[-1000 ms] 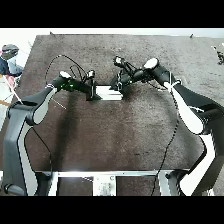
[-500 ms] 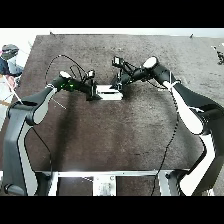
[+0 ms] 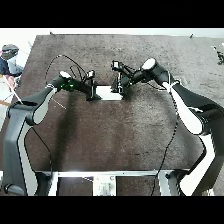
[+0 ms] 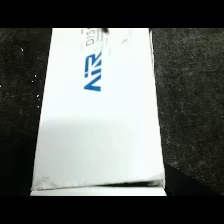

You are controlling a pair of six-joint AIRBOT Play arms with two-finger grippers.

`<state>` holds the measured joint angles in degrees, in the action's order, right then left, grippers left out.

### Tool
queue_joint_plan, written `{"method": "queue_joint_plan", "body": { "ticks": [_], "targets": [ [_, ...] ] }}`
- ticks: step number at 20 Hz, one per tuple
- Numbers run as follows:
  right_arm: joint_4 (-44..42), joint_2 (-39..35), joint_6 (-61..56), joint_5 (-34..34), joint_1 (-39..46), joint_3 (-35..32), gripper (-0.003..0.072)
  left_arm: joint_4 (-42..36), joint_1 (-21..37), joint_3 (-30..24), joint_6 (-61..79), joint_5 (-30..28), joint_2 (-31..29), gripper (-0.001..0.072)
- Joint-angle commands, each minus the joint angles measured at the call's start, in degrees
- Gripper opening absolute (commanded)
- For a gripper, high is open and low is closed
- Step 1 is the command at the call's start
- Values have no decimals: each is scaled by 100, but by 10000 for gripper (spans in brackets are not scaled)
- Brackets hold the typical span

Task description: Fold the box and place the chain.

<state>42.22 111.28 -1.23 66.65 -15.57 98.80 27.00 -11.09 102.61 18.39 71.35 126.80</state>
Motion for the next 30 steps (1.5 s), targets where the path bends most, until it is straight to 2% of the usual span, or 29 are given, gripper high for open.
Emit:
{"method": "queue_joint_plan", "body": {
  "ticks": [1, 8, 9, 11, 17, 18, 19, 26, 30],
  "targets": [
    [50, 17, -7, 173, -13, -68, 202, -2, 2, 0, 0, -2, -2, 240],
    [46, 63, -155, 413, -7, -72, 208, -2, 2, 0, 0, -2, -2, 239],
    [46, 63, -153, 402, -4, -72, 275, -2, 2, 0, 0, -2, -2, 240],
    [-48, 63, -153, 398, 17, -59, 276, -2, 2, 0, 0, -2, -2, 240],
    [-1502, 52, -151, 413, 275, -48, 273, -2, 2, 0, -2, -2, -2, 240],
    [-1596, 52, -151, 409, 293, -48, 223, -2, 2, 0, 0, 0, -2, 240],
    [-1580, 57, -153, 407, 293, -50, 18, -2, 2, 0, -2, 0, -2, 240],
    [-1233, 352, -483, 627, 284, -63, 10, -2, 2, 0, -2, 0, -2, 240],
    [-741, 527, -723, 664, 278, -63, 9, -2, 2, 0, 0, -2, -2, 240]
  ]
}}
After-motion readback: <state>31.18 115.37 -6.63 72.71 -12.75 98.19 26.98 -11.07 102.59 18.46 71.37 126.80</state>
